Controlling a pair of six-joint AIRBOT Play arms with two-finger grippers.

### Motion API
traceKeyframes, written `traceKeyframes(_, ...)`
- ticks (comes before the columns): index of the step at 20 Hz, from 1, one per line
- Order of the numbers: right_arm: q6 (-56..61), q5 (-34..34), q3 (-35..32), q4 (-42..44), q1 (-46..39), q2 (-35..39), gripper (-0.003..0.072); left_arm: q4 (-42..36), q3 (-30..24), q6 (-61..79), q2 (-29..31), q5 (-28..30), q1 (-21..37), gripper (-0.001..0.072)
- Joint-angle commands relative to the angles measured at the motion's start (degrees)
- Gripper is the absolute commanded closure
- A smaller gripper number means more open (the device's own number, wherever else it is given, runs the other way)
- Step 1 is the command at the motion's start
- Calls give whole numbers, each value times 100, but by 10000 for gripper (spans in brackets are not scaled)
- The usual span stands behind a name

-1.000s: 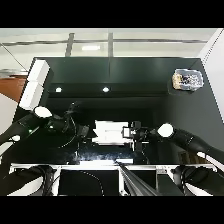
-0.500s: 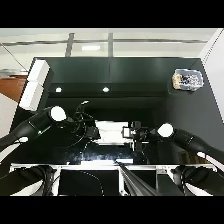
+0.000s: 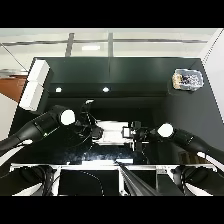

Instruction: Fold the box and place the chain.

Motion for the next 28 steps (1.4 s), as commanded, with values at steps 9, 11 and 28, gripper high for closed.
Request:
traceKeyframes(9,0,0,-2,-2,4,-4,225,-59,79,-258,0,-236,-42,323)
traceKeyframes(11,0,0,-2,-2,4,-4,225,-59,79,-328,-2,-232,-44,366)
traceKeyframes(28,0,0,-2,-2,4,-4,225,841,485,-1845,-81,-81,-754,377)
